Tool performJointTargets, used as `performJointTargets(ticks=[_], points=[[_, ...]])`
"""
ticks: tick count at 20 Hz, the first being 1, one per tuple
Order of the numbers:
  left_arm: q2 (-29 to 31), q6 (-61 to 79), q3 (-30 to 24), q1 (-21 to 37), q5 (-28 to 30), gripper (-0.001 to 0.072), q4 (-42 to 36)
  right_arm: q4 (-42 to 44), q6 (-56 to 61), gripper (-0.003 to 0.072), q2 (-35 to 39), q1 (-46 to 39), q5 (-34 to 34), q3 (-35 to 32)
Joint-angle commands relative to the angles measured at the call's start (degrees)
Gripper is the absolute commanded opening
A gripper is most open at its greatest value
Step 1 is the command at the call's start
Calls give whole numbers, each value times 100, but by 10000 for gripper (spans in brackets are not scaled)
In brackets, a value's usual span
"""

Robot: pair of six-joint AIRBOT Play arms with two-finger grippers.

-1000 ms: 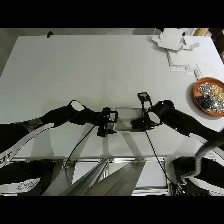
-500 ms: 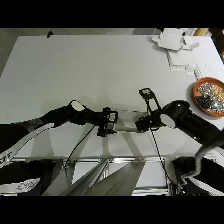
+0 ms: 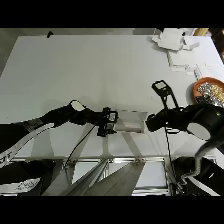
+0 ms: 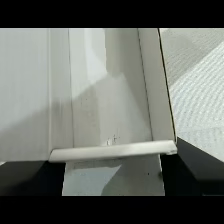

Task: Fold the box and place the chain.

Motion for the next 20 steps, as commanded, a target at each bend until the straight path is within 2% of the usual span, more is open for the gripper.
performJointTargets(ticks=[1,3,7,9,14,20], points=[[2,0,0,0,0,314,0,-101,-415,356,190,-896,275,31],[2,0,0,0,0,314,0,-109,-796,355,188,-1687,313,125],[2,0,0,0,2,314,0,-177,-1156,314,146,-3342,-367,229],[2,2,0,0,2,314,2,-48,-1386,314,-166,-3963,-439,533],[2,0,0,0,0,314,0,-122,-1698,314,-1517,-4597,-238,1775],[2,2,0,0,0,314,2,-811,-1827,314,-2719,-5095,-446,1869]])
